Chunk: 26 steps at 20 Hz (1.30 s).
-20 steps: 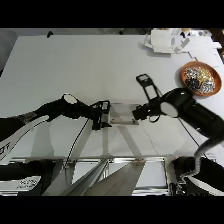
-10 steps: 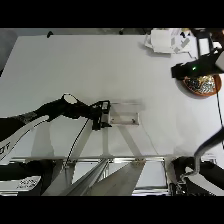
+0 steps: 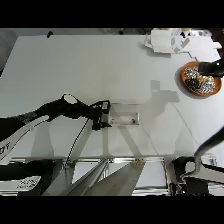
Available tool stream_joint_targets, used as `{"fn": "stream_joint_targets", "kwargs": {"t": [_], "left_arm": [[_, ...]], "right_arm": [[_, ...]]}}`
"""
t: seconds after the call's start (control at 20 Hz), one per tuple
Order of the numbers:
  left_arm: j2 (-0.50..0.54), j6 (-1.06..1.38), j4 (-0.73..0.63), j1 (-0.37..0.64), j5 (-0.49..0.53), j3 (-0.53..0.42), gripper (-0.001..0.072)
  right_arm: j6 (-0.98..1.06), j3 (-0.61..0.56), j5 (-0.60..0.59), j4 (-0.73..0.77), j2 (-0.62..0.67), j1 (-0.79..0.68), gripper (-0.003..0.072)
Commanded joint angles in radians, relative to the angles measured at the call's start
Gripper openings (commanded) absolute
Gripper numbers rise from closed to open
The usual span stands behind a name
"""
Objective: Fold the box and place the chain.
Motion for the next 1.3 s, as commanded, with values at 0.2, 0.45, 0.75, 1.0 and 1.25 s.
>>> {"fn": "stream_joint_targets", "kwargs": {"t": [0.2,0.45,0.75,1.0,1.25], "left_arm": [[0.0,0.0,0.0,0.001,0.0,0.0,0.0136],[0.0,0.0,0.0,0.001,0.0,0.0,0.0136],[0.0,0.0,0.0,0.001,0.0,0.0,0.0136],[0.0,0.0,0.0,0.001,0.0,0.0,0.0136],[0.0,0.0,0.0,0.0,0.0,0.0,0.0136]], "right_arm": [[-0.024,0.1,-0.022,0.003,-0.191,-0.05,0.0268],[-0.037,0.1,-0.035,0.003,-0.235,-0.05,0.0258],[-0.006,0.1,-0.022,0.003,-0.283,-0.065,0.0257],[-0.006,0.1,-0.019,0.003,-0.325,-0.066,0.0256],[-0.006,0.1,-0.066,0.0,-0.346,-0.066,0.0252]]}}
